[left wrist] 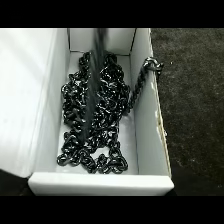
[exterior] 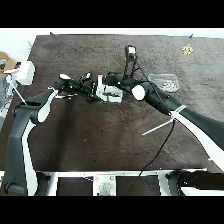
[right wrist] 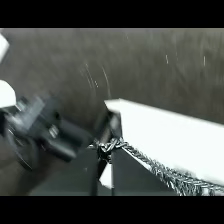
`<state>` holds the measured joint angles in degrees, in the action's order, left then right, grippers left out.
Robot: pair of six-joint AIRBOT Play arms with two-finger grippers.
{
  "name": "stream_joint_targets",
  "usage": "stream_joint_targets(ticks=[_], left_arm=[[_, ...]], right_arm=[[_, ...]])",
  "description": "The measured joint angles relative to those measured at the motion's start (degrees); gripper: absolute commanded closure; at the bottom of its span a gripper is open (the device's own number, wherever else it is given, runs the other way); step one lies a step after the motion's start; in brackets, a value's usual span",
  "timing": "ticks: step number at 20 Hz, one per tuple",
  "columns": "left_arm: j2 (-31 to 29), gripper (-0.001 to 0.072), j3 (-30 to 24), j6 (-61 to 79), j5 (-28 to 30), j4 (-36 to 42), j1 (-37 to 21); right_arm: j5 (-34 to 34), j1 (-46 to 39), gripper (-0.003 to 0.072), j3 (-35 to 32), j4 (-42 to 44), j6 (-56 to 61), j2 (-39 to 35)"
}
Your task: Fold the box and place the chain.
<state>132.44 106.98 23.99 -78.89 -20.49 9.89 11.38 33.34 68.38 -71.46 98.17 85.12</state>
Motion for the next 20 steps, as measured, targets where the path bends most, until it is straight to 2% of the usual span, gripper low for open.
stream_joint_targets(ticks=[1,5,10,11,15,20], left_arm=[[0.00,0.0483,0.00,0.00,0.00,0.00,0.00],[0.00,0.0484,0.00,0.00,-0.02,0.00,0.00],[0.00,0.0484,0.00,0.00,-0.02,0.00,0.00],[0.00,0.0484,0.00,0.00,0.00,0.00,0.00],[0.00,0.0484,0.00,0.00,-0.02,0.00,0.00],[0.00,0.0484,0.00,-0.02,0.00,0.00,0.00]], right_arm=[[1.16,-0.46,0.0431,-0.20,-0.48,0.15,0.52],[7.37,-5.60,0.0430,-0.55,-3.48,0.61,0.31],[16.28,-18.23,0.0427,-4.81,-7.39,1.44,-3.28],[16.96,-20.74,0.0401,-6.25,-7.32,1.57,-3.54],[14.21,-27.04,0.0401,-10.56,-3.54,1.92,-1.68],[5.20,-27.71,0.0401,-10.40,2.75,1.92,4.04]])
